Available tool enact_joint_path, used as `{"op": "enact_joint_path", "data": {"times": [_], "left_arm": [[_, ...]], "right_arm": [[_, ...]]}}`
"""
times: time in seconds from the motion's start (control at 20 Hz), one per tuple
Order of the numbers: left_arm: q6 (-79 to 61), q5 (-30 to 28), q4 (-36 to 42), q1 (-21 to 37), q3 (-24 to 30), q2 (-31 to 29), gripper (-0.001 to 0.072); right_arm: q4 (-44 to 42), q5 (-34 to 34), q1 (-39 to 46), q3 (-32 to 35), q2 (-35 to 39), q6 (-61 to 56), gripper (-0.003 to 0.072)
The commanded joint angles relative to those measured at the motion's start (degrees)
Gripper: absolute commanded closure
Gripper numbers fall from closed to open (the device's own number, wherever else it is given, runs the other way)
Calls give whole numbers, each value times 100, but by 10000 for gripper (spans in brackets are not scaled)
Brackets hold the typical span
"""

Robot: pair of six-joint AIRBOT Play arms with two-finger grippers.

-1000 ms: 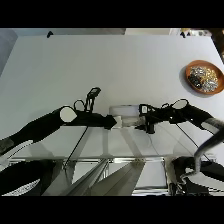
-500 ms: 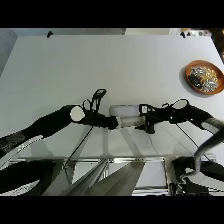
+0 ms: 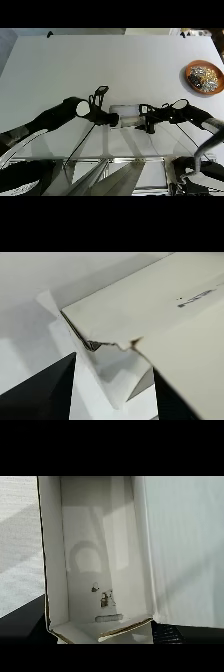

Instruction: Fold the box and place the chain.

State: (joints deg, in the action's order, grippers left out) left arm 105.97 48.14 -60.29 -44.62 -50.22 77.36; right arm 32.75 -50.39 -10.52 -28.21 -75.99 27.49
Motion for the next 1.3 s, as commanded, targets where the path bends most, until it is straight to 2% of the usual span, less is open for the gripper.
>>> {"op": "enact_joint_path", "data": {"times": [0.0,0.15,0.4,0.9,1.0,1.15,1.2,1.25], "left_arm": [[1075,1329,-796,-9,-772,306,197],[1703,1705,-817,-20,-1285,544,223],[3171,1700,-1349,-295,-1300,595,249],[3357,1685,-1497,-658,-1838,1366,261],[3554,1720,-1773,-730,-1836,1462,325],[3840,1725,-1985,-826,-1836,1541,326],[3853,1725,-2000,-835,-1836,1541,355],[3860,1725,-1987,-835,-1836,1541,446]], "right_arm": [[-2,2,0,-4,2,0,411],[-2,2,0,-4,2,0,411],[0,2,0,-4,2,0,411],[0,2,0,-4,2,0,411],[0,2,0,-4,2,0,411],[-2,2,0,-4,2,0,411],[0,4,0,-4,2,0,411],[0,2,0,-4,2,0,411]]}}
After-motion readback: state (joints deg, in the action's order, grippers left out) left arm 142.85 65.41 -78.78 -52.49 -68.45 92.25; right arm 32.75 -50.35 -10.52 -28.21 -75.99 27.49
